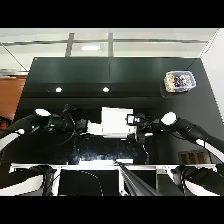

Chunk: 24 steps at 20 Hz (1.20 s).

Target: Fold the box and place the chain.

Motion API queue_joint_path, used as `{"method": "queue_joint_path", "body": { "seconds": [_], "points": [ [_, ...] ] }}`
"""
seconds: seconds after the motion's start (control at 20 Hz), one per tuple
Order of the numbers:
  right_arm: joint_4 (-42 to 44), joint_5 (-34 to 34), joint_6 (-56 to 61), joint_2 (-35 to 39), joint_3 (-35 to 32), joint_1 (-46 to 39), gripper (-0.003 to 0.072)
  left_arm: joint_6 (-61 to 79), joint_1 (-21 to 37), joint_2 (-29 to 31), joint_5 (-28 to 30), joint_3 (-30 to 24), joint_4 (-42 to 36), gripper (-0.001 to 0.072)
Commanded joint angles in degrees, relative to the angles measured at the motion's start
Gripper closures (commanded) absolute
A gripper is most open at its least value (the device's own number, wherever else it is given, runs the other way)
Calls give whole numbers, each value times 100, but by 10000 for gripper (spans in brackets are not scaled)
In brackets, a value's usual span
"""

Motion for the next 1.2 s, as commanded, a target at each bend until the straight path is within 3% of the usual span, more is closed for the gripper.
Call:
{"method": "queue_joint_path", "body": {
  "seconds": [0.0,0.1,0.3,0.35,0.4,0.6,0.85,1.0,1.15],
  "points": [
    [0,2,0,-2,-2,-2,495,673,-98,-63,-57,28,-352,685],
    [0,2,0,-2,-2,-2,495,962,-98,-52,-332,151,-389,684],
    [0,0,0,-2,-2,-2,495,968,-109,356,-352,437,-289,676],
    [0,0,2,-2,-2,-2,494,964,-111,461,-396,490,-269,537],
    [0,0,2,-2,-2,-2,495,896,-111,546,-420,520,-269,346],
    [0,0,0,-2,-2,-2,495,654,-313,669,-509,522,111,301],
    [0,0,0,-2,-2,-2,495,654,-866,671,-46,610,160,300],
    [0,0,2,-2,-2,-2,495,640,-1134,671,142,769,254,139],
    [0,0,0,-2,-2,-2,495,144,-1322,671,280,949,538,139]
  ]
}}
